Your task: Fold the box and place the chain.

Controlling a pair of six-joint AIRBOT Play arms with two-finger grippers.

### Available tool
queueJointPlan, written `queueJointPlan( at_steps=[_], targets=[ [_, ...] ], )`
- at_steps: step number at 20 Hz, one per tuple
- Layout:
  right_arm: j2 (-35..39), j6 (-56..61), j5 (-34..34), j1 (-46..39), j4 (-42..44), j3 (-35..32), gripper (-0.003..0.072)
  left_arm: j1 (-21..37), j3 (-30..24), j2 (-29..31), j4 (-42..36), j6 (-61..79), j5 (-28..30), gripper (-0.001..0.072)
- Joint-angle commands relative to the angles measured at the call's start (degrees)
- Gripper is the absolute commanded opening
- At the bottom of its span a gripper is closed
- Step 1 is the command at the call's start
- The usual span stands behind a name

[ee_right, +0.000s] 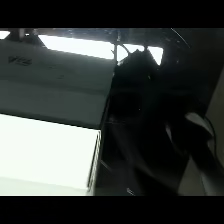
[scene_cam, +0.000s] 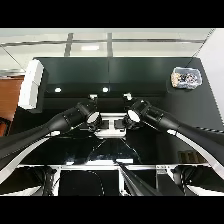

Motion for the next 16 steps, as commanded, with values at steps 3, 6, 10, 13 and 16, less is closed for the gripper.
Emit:
queueJointPlan(
  at_steps=[3, 6, 10, 13, 16],
  targets=[
    [-0.7, 3.8, 1.9, 0.6, -0.4, 0.6, 0.03, 0.1, 0.0, 0.0, 0.2, 0.0, 0.9, 0.0031],
    [-0.7, 3.9, 1.8, 1.5, -0.8, 0.6, 0.0014, 0.1, 0.0, 0.0, 0.2, 0.0, 1.0, 0.0032],
    [-0.7, 3.9, 2.2, 1.4, -0.8, 0.6, 0.0013, 0.1, 0.0, 0.0, 0.2, 0.0, 1.0, 0.0031],
    [-0.7, 3.9, 2.5, 1.4, -0.7, 0.6, 0.01, 0.1, 0.0, 0.0, 0.2, 0.0, 1.0, 0.0031],
    [-0.7, 4.0, 2.5, 1.4, -0.8, 0.6, 0.0251, 0.1, 0.0, 0.0, 0.2, 0.0, 1.0, 0.0031]
  ],
)
